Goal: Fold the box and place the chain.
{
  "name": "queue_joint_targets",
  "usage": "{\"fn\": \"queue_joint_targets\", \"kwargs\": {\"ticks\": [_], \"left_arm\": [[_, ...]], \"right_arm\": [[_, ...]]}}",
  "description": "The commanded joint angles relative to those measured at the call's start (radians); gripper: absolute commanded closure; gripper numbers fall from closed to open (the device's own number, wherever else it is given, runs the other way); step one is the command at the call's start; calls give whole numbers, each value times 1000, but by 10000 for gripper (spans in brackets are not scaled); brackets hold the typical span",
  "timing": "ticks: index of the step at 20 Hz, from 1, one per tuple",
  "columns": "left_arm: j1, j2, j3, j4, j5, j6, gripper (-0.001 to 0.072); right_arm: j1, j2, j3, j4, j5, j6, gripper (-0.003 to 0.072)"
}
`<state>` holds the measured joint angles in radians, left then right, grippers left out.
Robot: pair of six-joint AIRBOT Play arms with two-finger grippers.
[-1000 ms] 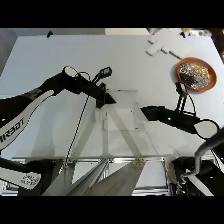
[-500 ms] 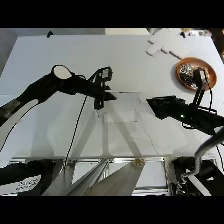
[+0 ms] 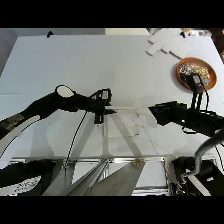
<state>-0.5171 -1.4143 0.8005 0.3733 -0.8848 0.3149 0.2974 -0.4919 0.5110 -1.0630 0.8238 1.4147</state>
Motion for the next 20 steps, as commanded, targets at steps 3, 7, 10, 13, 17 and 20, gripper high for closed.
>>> {"fn": "queue_joint_targets", "kwargs": {"ticks": [3, 7, 10, 13, 17, 20], "left_arm": [[-9, -43, -13, -74, 65, 212, 706], [-9, -43, -13, -75, 66, 295, 706], [-9, -50, -13, -74, 66, 318, 706], [-10, -89, -13, -138, 61, 318, 706], [-10, -136, -13, -243, 42, 360, 706], [-9, -137, -13, -241, 43, 359, 705]], "right_arm": [[1, 1, 1, -6, 32, 3, 348], [1, 1, 1, -6, 61, 3, 348], [1, 1, 1, -6, 78, 3, 348], [1, 1, 1, -6, 75, 2, 348], [1, 1, 1, -6, 76, 2, 348], [1, 1, 1, -6, 76, 1, 348]]}}
